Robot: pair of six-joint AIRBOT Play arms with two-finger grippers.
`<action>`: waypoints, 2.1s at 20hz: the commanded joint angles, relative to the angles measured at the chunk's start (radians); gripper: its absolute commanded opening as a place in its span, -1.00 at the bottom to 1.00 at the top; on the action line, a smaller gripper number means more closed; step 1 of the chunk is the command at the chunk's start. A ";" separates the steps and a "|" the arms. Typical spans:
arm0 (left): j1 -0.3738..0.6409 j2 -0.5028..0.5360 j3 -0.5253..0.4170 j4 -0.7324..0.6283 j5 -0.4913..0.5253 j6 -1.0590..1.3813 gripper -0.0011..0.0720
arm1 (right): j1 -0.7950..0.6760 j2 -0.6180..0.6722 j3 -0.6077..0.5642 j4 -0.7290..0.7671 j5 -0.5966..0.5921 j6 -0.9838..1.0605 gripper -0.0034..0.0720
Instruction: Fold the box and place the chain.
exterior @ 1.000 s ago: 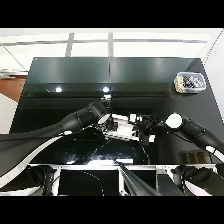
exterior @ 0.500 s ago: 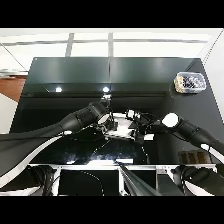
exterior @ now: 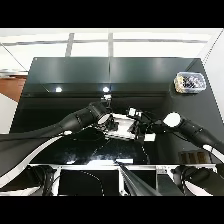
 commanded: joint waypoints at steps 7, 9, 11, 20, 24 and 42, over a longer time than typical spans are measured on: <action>0.003 0.000 0.000 0.001 -0.002 0.000 -0.88 | -0.531 0.190 -0.002 -0.232 0.283 0.929 -0.79; 0.003 0.000 0.000 0.001 -0.002 -0.001 -0.88 | -0.670 0.187 -0.024 -0.260 0.288 1.090 -0.79; 0.003 0.000 0.000 0.001 -0.002 -0.001 -0.88 | -0.737 0.169 -0.061 -0.256 0.332 1.152 -0.79; 0.003 -0.003 0.000 0.002 -0.001 -0.001 -0.88 | -0.547 -0.032 -0.158 -0.046 0.316 1.004 -0.79; 0.002 -0.003 0.000 0.002 -0.003 -0.001 -0.88 | -0.452 -0.056 -0.151 0.161 0.269 0.831 -0.79; 0.003 -0.003 0.000 0.003 -0.008 -0.001 -0.88 | -0.251 -0.055 -0.025 0.185 0.246 0.835 0.25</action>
